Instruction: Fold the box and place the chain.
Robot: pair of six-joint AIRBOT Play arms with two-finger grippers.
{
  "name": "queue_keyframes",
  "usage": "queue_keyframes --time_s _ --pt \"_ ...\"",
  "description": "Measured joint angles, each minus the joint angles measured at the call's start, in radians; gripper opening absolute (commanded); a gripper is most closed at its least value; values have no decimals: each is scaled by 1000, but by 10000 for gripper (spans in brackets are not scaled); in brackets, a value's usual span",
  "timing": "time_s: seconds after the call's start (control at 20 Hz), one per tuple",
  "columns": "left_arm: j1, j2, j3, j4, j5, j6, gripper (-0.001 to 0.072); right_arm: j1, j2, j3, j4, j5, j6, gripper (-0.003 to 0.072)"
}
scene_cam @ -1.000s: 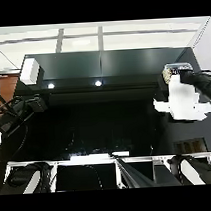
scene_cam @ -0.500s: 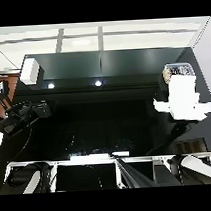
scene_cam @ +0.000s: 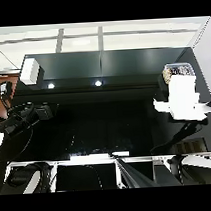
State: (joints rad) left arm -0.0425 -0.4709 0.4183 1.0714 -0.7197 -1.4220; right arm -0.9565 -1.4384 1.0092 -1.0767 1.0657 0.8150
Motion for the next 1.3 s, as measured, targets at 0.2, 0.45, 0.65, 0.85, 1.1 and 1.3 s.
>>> queue_keyframes --time_s 0.2,0.45,0.65,0.85,1.1,1.3 --pt "0 0 0 -7 -2 0 705 -3 -35 14 40 25 -51 56" --pt "0 0 0 -10 -3 0 705 -2 -24 43 94 99 -94 11" --pt "0 0 0 -10 -2 0 705 0 -17 47 212 220 -109 11" --pt "0 0 0 -11 0 0 705 42 21 -19 395 335 -137 11" --pt "0 0 -2 -11 1 0 705 218 193 -288 641 270 -214 11" --pt "-11 -12 -13 -31 -14 1 705 468 409 -556 853 82 -259 11"
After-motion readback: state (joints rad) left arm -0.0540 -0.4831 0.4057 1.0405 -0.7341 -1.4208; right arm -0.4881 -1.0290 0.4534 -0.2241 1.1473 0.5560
